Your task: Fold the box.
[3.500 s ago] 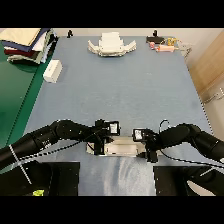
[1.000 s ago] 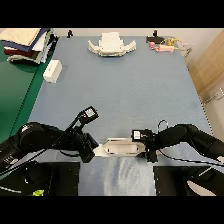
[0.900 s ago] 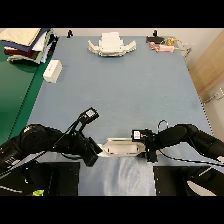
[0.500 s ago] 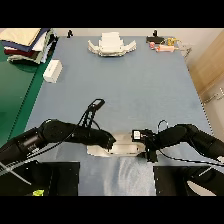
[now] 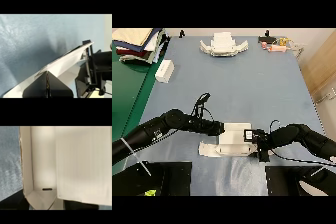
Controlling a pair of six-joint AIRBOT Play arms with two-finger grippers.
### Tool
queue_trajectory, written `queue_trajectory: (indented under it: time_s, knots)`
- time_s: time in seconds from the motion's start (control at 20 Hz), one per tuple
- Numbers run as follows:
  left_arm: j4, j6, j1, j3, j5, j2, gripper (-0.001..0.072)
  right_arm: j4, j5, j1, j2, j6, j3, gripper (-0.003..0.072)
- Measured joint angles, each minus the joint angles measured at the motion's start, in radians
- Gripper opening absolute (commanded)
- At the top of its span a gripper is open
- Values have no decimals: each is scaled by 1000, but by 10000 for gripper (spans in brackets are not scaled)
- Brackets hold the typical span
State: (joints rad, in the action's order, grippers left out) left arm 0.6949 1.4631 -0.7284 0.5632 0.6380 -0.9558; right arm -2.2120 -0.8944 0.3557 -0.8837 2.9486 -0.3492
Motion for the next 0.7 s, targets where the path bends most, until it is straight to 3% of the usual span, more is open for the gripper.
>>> queue_trajectory:
  time_s: [0.25,0.7]
  knots:
    - [2,-4,11,0,13,-83,13,0,2,0,0,0,0,481]
    - [39,-11,13,0,-29,-110,13,1,1,0,0,0,0,481]
